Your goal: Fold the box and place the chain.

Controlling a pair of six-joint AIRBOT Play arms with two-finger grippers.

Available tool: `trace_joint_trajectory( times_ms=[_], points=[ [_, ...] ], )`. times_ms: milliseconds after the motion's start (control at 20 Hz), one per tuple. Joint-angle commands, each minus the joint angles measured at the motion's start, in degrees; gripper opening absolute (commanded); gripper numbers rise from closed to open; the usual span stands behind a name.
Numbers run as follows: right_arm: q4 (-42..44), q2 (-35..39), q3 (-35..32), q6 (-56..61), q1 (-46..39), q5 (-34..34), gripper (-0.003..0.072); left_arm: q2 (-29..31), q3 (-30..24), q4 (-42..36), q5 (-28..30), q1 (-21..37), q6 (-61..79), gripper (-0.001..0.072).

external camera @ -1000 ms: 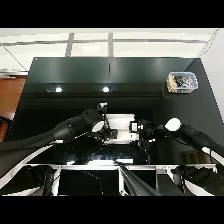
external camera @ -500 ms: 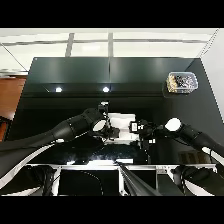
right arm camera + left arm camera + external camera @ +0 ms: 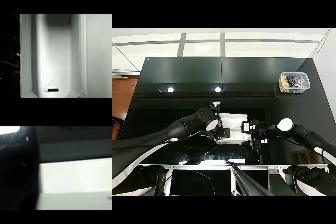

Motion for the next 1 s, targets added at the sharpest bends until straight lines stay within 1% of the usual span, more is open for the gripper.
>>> trace_joint_trajectory(
  times_ms=[0,150,200,250,350,450,650,800,950],
  points=[
    [0.07,-0.02,-0.02,0.11,0.04,0.02,0.0312,-0.2,0.07,-0.48,0.02,-0.02,0.33,0.0028],
    [1.11,0.04,0.09,0.39,0.02,0.59,0.0315,-0.2,0.07,-0.42,0.24,0.04,0.39,0.0025],
    [1.64,0.22,0.11,2.4,0.02,0.98,0.0411,-0.2,0.07,-0.39,0.17,0.04,0.39,0.0025],
    [1.49,0.63,0.24,4.94,0.02,1.4,0.0623,-0.17,0.09,-0.24,0.07,0.07,0.39,0.0025],
    [0.28,2.78,0.35,7.56,0.02,3.1,0.0622,-0.13,0.33,-0.02,-0.09,0.09,0.39,0.0025],
    [-3.06,6.03,0.66,10.32,0.0,4.5,0.0622,-0.13,1.44,1.4,-0.44,0.09,0.42,0.0025],
    [-11.15,12.98,0.66,13.77,-0.94,7.56,0.0622,-0.13,4.48,5.09,-4.17,0.92,0.66,0.0025],
    [-11.63,13.77,0.63,13.9,-1.42,8.33,0.0622,-0.17,4.33,6.27,-5.55,0.92,0.59,0.0025],
    [-12.07,13.77,0.63,13.86,-1.4,7.98,0.0622,-0.15,3.45,6.14,-5.22,0.87,-0.37,0.0026]
  ],
)
